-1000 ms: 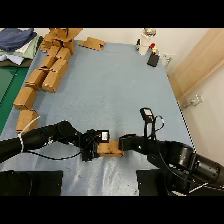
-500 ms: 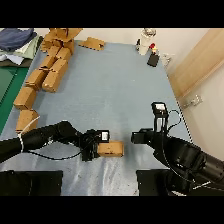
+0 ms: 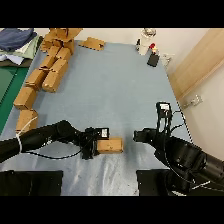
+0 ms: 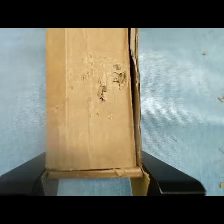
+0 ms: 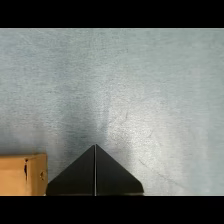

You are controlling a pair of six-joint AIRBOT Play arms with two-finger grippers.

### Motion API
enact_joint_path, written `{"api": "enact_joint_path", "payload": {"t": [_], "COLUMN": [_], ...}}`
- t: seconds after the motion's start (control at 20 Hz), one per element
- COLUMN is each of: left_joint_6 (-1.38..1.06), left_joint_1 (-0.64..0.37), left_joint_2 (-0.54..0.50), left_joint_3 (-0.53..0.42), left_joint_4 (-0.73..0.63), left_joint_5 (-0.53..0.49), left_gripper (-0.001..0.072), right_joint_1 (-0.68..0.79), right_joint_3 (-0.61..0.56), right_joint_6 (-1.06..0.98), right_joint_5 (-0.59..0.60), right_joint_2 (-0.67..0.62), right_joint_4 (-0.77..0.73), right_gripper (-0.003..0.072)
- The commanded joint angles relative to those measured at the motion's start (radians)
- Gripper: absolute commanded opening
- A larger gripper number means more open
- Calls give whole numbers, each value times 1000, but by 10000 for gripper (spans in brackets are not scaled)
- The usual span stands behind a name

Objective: Fold the box.

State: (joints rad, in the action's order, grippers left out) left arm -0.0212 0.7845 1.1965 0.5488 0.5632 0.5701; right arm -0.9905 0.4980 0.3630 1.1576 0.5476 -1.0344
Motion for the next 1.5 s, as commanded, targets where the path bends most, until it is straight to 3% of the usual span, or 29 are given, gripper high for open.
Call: {"api": "enact_joint_path", "payload": {"t": [0.0, 0.25, 0.6, 0.8, 0.95, 1.2, 1.45], "left_joint_6": [107, 301, 385, 385, 386, 391, 491], "left_joint_1": [-2, -112, -544, -737, -795, -835, -879], "left_joint_2": [-53, -136, -127, -92, -67, -50, -49], "left_joint_3": [2, 3, 8, 45, 75, 82, 82], "left_joint_4": [3, 36, 96, 116, 207, 257, 395], "left_joint_5": [-29, -180, -317, -293, -234, -217, -191], "left_gripper": [511, 512, 512, 511, 511, 511, 512], "right_joint_1": [0, 0, 0, 0, 0, 0, 0], "right_joint_3": [1, 1, 1, 1, 1, 1, 1], "right_joint_6": [-8, -8, -8, -8, -8, -8, -14], "right_joint_5": [2, 2, 1, -2, -2, -9, -22], "right_joint_2": [0, 0, 0, 0, 0, 0, 0], "right_joint_4": [13, 34, 49, 77, 99, 100, 100], "right_gripper": [4, 4, 4, 4, 4, 4, 4]}}
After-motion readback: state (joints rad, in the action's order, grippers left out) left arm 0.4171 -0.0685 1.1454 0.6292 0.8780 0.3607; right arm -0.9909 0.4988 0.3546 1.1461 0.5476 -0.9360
